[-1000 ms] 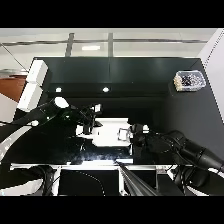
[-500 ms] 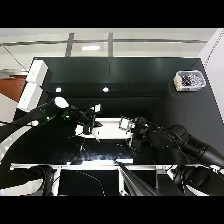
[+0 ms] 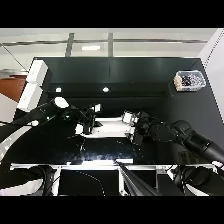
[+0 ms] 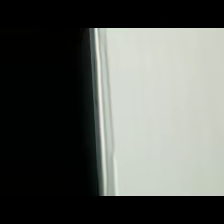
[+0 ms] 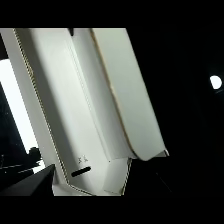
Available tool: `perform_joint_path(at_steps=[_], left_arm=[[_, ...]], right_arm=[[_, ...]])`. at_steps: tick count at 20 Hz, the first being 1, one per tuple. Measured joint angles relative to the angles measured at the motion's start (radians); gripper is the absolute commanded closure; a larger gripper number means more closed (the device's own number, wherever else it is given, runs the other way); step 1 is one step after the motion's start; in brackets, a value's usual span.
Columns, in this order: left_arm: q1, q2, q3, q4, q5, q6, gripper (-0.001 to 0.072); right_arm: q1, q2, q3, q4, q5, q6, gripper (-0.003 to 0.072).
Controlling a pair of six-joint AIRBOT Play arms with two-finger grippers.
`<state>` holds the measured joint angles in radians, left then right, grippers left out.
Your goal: Fold the box and place the chain.
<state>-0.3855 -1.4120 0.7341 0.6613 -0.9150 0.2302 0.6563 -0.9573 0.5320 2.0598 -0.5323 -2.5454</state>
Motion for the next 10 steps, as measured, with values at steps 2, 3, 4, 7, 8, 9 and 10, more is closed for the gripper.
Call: perform_joint_path(at_steps=[2,3,4,7,8,9,10], left_arm=[[0.000,0.000,0.000,0.000,0.000,0.000,0.0685],[0.000,0.000,0.000,0.000,0.000,0.000,0.0685],[0.000,0.000,0.000,0.000,-0.001,0.000,0.0685],[0.000,0.000,0.000,0.000,-0.001,0.000,0.0684],[0.000,0.000,0.000,0.000,-0.001,0.000,0.0685],[0.000,0.000,0.000,0.000,-0.001,0.000,0.0684],[0.000,0.000,0.000,0.000,-0.001,0.000,0.0684]], right_arm=[[-0.031,-0.001,0.005,0.048,-0.025,-0.071,-0.0003],[-0.042,-0.003,0.007,0.071,-0.029,-0.105,-0.0003],[-0.050,-0.004,0.008,0.090,-0.037,-0.135,-0.0003],[-0.063,-0.022,0.011,0.159,-0.044,-0.229,0.0047],[-0.065,-0.030,0.011,0.178,-0.042,-0.257,0.0045],[-0.066,-0.038,0.013,0.193,-0.036,-0.278,0.0044],[-0.069,-0.047,0.015,0.207,-0.031,-0.299,0.0044]])
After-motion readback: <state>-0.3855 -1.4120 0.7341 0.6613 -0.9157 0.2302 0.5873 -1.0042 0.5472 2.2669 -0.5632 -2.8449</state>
